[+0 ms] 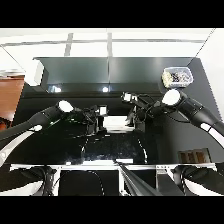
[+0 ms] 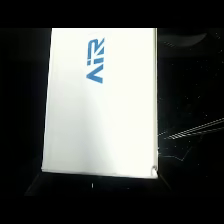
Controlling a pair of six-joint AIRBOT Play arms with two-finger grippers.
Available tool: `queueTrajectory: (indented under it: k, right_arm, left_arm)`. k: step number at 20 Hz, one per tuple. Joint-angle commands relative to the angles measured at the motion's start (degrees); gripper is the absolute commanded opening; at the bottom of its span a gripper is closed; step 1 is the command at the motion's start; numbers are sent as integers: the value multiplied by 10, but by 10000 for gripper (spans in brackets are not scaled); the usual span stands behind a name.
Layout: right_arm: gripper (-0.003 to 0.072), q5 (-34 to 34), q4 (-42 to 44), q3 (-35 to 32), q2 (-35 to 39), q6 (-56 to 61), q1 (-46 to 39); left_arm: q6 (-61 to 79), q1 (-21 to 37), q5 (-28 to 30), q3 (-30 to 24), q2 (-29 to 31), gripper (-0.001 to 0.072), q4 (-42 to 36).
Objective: Fold the box and place the chain.
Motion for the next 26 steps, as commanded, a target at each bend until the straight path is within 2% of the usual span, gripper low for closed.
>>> queueTrajectory:
  k: [1, 11, 15, 18, 21, 22, 23, 25, 26]
  right_arm:
    - [268, -1, -4, -1, 0, 0, 0]
    - [267, -23, -9, -14, 2, 0, -1]
    - [267, -21, -8, -6, 30, 36, -2]
    - [266, -12, -4, -5, 66, 125, -22]
    - [266, 42, 6, -7, 76, 245, -60]
    - [213, 54, 11, -13, 76, 294, -68]
    - [32, 56, 24, -23, 76, 332, -72]
    - [16, 53, 104, -46, 69, 367, -71]
    - [16, 52, 174, -57, 61, 369, -71]
  left_arm:
    - [-1, 0, 0, 0, 0, 463, 0]
    - [-1, 0, -2, 0, 0, 464, 0]
    - [-1, 0, -2, 0, 0, 463, 0]
    - [-1, 0, -2, 0, 0, 464, 0]
    - [-1, 0, -2, 0, 0, 463, 0]
    - [-1, 0, -2, 0, 0, 463, 0]
    - [-1, 0, -2, 0, 0, 463, 0]
    - [-1, 0, -2, 0, 0, 463, 0]
    - [-1, 0, -2, 0, 0, 463, 0]
